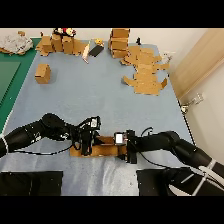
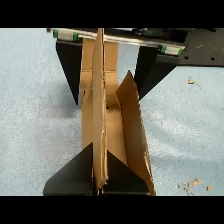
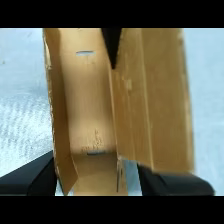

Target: Fold the box.

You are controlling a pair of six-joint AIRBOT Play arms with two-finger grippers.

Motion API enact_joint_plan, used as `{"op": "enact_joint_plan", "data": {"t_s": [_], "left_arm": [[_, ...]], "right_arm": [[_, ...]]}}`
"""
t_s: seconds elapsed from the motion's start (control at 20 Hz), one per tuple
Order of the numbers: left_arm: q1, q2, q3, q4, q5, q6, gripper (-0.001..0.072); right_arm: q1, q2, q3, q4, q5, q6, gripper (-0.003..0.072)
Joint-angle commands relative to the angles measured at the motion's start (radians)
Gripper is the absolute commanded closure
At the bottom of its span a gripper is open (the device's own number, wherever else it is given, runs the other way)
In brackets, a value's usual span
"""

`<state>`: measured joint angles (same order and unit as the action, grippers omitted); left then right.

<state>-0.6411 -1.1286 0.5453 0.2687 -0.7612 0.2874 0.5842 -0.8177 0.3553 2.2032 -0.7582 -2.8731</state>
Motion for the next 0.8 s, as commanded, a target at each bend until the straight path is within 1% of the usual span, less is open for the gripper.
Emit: {"op": "enact_joint_plan", "data": {"t_s": [0.0,0.25,0.5,0.65,0.75], "left_arm": [[0.0,0.0,0.0,0.0,0.0,0.0,0.0698],[0.0,0.0,0.0,0.0,0.0,0.0,0.0698],[0.0,0.0,0.0,0.0,0.0,0.0,0.0698],[0.0,0.0,0.0,0.0,0.0,0.0,0.0698],[0.0,0.0,0.0,0.0,0.0,0.0,0.0698]], "right_arm": [[-0.03,-0.101,0.029,0.073,-0.047,-0.107,-0.0034],[-0.03,-0.154,0.03,0.076,0.037,-0.105,-0.0034],[-0.029,-0.154,0.03,0.087,0.04,-0.098,-0.0034],[-0.029,-0.153,0.031,0.082,0.039,-0.039,-0.0034],[-0.029,-0.153,0.032,0.08,0.039,-0.039,-0.0034]]}}
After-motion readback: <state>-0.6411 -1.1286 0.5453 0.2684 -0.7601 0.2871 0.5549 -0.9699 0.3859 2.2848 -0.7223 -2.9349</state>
